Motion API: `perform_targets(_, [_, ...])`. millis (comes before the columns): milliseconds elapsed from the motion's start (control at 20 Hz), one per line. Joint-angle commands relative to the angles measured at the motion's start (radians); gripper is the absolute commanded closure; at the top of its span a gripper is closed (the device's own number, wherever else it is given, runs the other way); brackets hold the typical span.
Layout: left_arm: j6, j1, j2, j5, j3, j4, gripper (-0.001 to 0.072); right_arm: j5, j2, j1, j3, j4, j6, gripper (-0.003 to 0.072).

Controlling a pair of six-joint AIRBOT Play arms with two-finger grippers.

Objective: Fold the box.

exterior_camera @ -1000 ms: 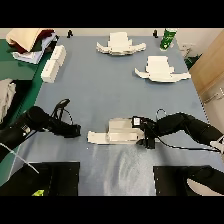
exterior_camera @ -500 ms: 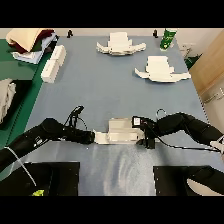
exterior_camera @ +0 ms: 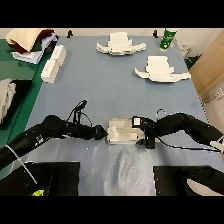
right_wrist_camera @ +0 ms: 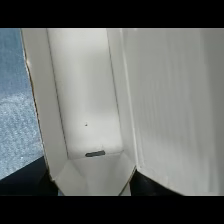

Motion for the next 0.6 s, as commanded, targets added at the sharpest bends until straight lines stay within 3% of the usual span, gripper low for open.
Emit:
perform_targets(0, [0.004, -0.003, 0.0, -0.008, 0.027, -0.018, 0.0147, 0.0, 0.0, 0.001, 0.0, 0.0, 0.0, 0.024])
perform_targets(250, [0.003, -0.003, 0.0, 0.05, 0.028, -0.048, 0.0149, 0.0, 0.0, 0.001, 0.0, 0.0, 0.0, 0.024])
perform_targets(350, [0.004, -0.013, 0.0, 0.009, 0.036, -0.052, 0.0187, 0.0, 0.0, 0.001, 0.0, 0.0, 0.0, 0.0241])
perform_targets(550, [-0.121, -0.135, 0.0, 0.095, 0.042, 0.034, 0.0189, 0.0, 0.0, 0.001, 0.0, 0.0, 0.0, 0.0241])
